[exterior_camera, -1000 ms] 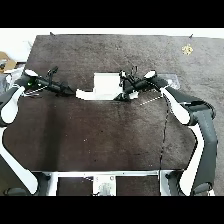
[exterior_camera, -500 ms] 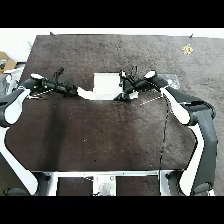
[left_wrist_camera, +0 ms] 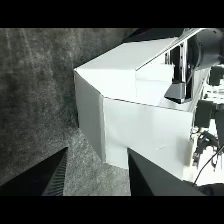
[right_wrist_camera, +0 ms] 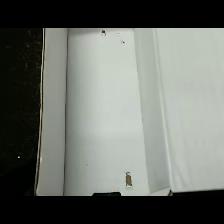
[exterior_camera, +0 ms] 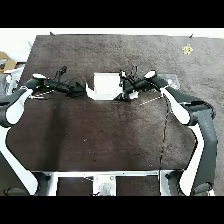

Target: Fold the box and place the chain.

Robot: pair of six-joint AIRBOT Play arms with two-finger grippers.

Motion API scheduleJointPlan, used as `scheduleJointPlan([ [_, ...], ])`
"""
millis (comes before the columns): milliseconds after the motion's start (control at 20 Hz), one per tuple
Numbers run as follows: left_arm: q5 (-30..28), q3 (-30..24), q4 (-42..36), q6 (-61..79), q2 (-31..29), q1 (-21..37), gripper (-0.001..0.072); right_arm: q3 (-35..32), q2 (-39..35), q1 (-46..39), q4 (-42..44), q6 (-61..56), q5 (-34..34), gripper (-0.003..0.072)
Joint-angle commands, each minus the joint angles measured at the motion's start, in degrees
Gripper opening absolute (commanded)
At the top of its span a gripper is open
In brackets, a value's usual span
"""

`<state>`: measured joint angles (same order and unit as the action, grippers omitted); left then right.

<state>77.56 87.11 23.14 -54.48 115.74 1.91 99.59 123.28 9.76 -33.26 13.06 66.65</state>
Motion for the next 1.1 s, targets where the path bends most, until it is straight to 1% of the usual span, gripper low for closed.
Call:
scheduleJointPlan([
  [0,-0.7,0.4,-0.3,-0.1,0.0,-2.1,0.0404,0.0,0.0,0.0,0.0,0.0,0.0,0.0509],
  [250,-1.2,5.7,2.7,-3.1,0.0,-4.5,0.0404,0.0,0.0,0.0,0.0,0.0,0.0,0.0508],
  [500,-1.1,12.4,14.0,-12.5,0.0,-8.2,0.0404,0.0,0.0,0.0,0.0,0.0,0.0,0.0509],
  [700,-1.2,16.7,19.7,-18.1,0.0,-10.7,0.0404,0.0,0.0,0.0,0.0,0.0,0.0,0.0508],
  [850,-2.0,18.3,21.6,-21.5,0.0,-12.2,0.0404,0.0,0.0,0.0,0.0,0.0,0.0,0.0508],
  [1050,-3.0,18.6,27.4,-27.0,0.0,-14.5,0.0404,0.0,0.0,0.0,0.0,0.0,0.0,0.0508],
])
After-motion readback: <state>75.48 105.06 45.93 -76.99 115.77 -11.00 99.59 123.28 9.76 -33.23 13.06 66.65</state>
